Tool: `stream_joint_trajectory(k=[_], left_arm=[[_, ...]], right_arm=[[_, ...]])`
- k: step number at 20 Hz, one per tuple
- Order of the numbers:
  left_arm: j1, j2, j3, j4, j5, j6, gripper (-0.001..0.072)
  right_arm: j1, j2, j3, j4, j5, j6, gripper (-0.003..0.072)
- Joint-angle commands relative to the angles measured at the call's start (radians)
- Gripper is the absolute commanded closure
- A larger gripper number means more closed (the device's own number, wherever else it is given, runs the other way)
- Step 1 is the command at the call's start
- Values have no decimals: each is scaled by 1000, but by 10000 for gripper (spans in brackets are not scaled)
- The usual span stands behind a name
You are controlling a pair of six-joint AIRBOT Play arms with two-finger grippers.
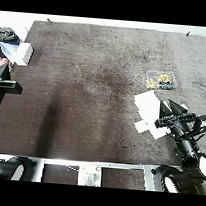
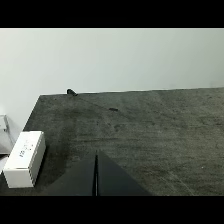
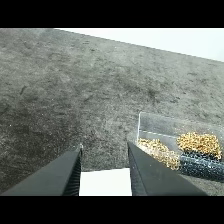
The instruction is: Fold the box and place the chain.
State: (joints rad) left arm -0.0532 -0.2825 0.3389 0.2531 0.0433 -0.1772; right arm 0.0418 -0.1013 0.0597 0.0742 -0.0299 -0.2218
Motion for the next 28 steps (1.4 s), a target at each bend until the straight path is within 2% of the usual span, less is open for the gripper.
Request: stream_joint_trajectory(k=[1, 8, 11, 14, 17, 19, 21, 22, 25, 26, 28], left_arm=[[0, 1, 0, 0, 0, 0, 698], [0, 1, 0, 0, 0, 0, 698], [0, 1, 0, 0, 0, 0, 698], [0, 1, 0, 0, 0, 0, 698], [0, 1, 0, 0, 1, 0, 698], [0, 1, 0, 0, 0, 0, 698], [0, 1, 0, 0, 1, 0, 698], [0, 1, 0, 0, 0, 0, 698], [0, 1, 0, 0, 1, 0, 698], [0, 1, 0, 0, 0, 0, 698], [0, 1, 0, 0, 0, 0, 698]], right_arm=[[0, 1, 1, 0, 0, 0, 343], [0, 1, 17, -3, 0, -3, 342], [0, -13, 85, 1, -102, -3, 341], [-11, -133, 216, 1, -226, -3, 341], [-107, -357, 386, 47, -216, -3, 319], [-240, -534, 502, 104, -99, -3, 289], [-419, -698, 591, 106, 171, 51, 290], [-513, -761, 621, 48, 339, 137, 290], [-797, -954, 762, -398, 861, 500, 289], [-859, -1012, 816, -512, 961, 537, 289], [-959, -1106, 910, -613, 1057, 563, 289]])
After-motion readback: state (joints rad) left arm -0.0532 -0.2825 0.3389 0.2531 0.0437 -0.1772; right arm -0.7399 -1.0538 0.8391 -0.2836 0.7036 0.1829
